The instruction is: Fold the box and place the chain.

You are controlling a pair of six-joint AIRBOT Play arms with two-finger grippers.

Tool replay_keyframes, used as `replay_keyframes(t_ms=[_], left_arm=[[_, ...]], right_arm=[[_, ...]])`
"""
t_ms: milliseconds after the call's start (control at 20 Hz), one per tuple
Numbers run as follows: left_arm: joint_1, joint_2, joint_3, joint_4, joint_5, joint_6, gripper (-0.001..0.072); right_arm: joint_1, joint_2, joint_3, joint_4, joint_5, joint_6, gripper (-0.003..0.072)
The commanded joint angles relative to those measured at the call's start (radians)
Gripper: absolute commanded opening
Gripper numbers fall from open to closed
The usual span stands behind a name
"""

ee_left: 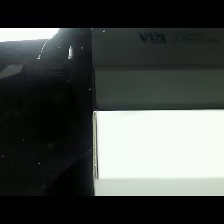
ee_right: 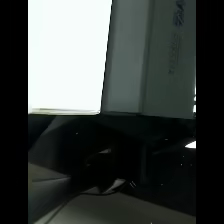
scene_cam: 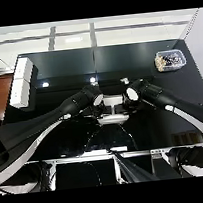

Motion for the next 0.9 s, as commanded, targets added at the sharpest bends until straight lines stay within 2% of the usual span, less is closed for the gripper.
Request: replay_keyframes(t_ms=[0, 50, 100, 150, 350, 400, 450, 500, 700, 850], left_arm=[[0.001, 0.000, 0.000, 0.000, -0.002, -0.006, 0.0025], [0.001, 0.000, 0.000, 0.000, -0.002, -0.006, 0.0025], [0.001, 0.000, 0.000, 0.000, -0.002, -0.006, 0.0025], [0.001, 0.000, 0.000, 0.000, -0.001, -0.006, 0.0024], [0.001, 0.000, 0.000, 0.000, -0.001, -0.006, 0.0025], [0.001, 0.000, 0.000, 0.000, -0.001, -0.006, 0.0025], [0.001, 0.000, 0.000, 0.000, -0.001, -0.006, 0.0025], [0.001, 0.000, 0.000, 0.000, -0.001, -0.006, 0.0025], [0.001, 0.000, 0.000, 0.000, -0.001, -0.006, 0.0025], [0.001, 0.000, 0.000, 0.000, -0.001, -0.006, 0.0025]], right_arm=[[0.001, 0.002, 0.004, 0.005, -0.002, 0.007, 0.0202], [0.001, 0.002, 0.008, 0.005, -0.002, 0.007, 0.0198], [0.001, 0.002, 0.013, 0.005, -0.002, 0.007, 0.0084], [0.001, 0.002, 0.015, 0.005, -0.002, 0.007, 0.0010], [0.001, 0.002, 0.016, 0.005, -0.002, 0.007, 0.0012], [0.001, 0.002, 0.016, 0.005, -0.003, 0.007, 0.0036], [0.000, 0.003, 0.016, 0.005, -0.003, 0.007, 0.0193], [0.000, 0.004, 0.019, 0.005, -0.001, 0.007, 0.0262], [0.000, 0.038, 0.065, 0.000, 0.083, -0.032, 0.0262], [0.000, 0.151, 0.084, -0.047, 0.149, -0.058, 0.0262]])
